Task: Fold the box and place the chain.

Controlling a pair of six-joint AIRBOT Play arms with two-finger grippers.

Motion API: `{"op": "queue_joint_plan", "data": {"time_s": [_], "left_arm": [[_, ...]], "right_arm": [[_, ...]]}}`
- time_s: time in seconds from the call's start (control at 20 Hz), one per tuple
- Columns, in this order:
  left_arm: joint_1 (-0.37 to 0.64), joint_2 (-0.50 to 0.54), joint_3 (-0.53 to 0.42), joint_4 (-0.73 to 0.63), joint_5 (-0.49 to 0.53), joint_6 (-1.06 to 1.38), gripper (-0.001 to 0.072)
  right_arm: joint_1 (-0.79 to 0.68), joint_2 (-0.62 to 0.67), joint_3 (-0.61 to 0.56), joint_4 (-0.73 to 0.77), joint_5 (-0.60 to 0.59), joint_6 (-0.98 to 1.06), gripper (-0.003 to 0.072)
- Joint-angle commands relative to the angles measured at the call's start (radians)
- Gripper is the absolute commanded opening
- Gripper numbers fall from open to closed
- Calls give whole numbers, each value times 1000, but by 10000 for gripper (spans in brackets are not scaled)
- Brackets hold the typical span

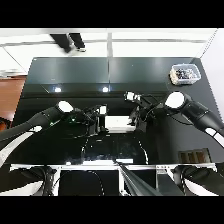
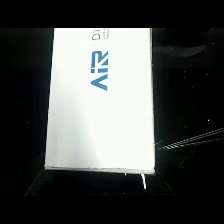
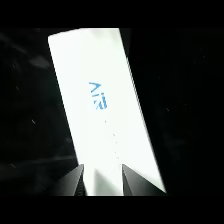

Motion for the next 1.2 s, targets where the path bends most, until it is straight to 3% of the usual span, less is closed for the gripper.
{"op": "queue_joint_plan", "data": {"time_s": [0.0, 0.05, 0.45, 0.7, 0.9, 1.05, 1.1, 1.15], "left_arm": [[0, 0, 0, 0, 0, 0, 467], [0, 0, 0, 0, 0, 0, 467], [0, 0, 0, 0, 0, -1, 467], [0, 0, 0, 0, 0, -1, 467], [1, 0, 0, 0, 0, -1, 467], [1, 7, 6, 1, -1, -2, 471], [1, 15, 11, 2, -2, -5, 504], [1, 31, 15, 10, -4, -9, 630]], "right_arm": [[2, 19, -2, 170, 0, 362, 116], [4, 8, -15, 233, -22, 436, 17], [5, -204, -33, 267, -56, 540, 17], [5, -205, -33, 251, -56, 539, 16], [-31, -106, -3, 249, 24, 532, 17], [-159, 37, 18, 224, 94, 532, 17], [-219, 90, 18, 184, 115, 533, 17], [-276, 133, 18, 134, 140, 535, 17]]}}
